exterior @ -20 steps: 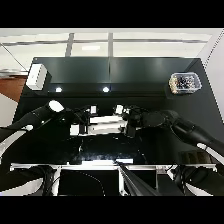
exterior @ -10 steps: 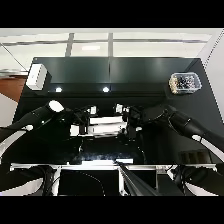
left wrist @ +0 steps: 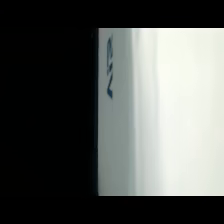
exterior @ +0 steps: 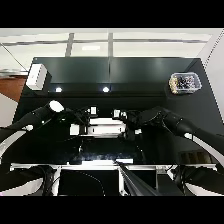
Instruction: Fold the box and place the chain.
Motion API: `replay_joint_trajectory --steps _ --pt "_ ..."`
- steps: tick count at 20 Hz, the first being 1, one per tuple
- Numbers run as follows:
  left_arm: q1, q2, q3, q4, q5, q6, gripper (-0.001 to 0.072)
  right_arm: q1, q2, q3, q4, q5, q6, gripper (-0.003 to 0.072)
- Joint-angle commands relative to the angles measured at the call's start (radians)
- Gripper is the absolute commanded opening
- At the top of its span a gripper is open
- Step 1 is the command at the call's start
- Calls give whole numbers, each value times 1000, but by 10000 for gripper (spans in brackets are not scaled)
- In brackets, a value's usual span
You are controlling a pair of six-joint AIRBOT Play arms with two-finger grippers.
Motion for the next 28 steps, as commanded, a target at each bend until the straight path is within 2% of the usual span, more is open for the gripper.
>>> replay_joint_trajectory --steps 1,14,28 --pt "0 -2 1 0 2 -1 26 16 -18 0 2 11 -3 709" --pt "0 -2 1 0 2 -1 26 7 -26 -13 -12 3 -3 709" --pt "0 -2 1 0 2 -1 26 6 -37 -22 -21 72 -3 707"
